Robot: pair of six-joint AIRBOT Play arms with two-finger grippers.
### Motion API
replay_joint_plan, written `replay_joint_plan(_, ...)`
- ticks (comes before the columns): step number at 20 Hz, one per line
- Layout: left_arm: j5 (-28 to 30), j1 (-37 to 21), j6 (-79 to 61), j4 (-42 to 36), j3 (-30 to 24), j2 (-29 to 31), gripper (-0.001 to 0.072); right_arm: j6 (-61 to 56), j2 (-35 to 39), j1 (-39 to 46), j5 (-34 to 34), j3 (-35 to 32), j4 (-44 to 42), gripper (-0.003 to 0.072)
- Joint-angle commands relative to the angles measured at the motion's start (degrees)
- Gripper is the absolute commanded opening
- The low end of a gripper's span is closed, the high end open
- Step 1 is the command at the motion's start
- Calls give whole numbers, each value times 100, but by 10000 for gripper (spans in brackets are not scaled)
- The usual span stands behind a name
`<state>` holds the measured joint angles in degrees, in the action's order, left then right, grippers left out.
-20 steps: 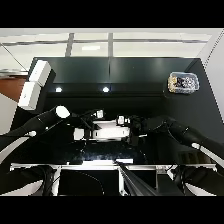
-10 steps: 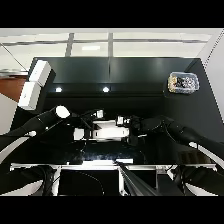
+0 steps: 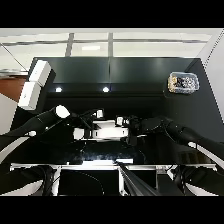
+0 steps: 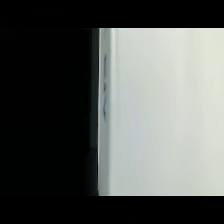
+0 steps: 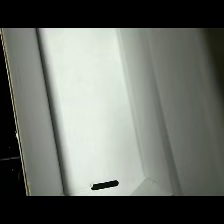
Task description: Fold the box and place the chain.
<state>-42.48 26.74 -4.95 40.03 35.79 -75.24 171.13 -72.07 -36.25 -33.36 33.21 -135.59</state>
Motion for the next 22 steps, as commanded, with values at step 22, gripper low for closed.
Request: replay_joint_plan(22,2,0,4,2,4,4,27,-11,127,20,-116,-2,90,696)
